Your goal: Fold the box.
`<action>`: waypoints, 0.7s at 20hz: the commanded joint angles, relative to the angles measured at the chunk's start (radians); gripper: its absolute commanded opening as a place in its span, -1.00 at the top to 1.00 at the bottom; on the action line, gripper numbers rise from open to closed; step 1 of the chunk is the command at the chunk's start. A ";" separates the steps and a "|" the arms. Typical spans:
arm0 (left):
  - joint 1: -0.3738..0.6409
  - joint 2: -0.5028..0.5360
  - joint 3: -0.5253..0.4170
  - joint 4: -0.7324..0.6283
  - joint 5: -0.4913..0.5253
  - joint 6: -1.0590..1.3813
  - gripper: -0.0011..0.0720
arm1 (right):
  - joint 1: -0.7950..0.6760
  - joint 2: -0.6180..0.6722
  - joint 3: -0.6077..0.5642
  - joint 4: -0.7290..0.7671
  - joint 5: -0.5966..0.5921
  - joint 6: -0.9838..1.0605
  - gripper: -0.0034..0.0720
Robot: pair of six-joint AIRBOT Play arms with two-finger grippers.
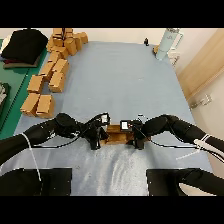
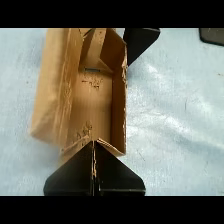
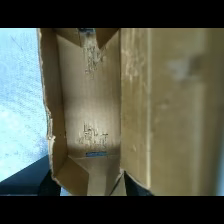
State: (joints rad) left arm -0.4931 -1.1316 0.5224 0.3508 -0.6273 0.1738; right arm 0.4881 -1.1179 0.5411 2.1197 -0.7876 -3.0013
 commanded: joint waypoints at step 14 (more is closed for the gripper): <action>0.336 0.455 -0.089 0.756 -0.360 -1.752 0.94 | 0.000 0.000 0.000 0.000 0.000 0.000 -0.38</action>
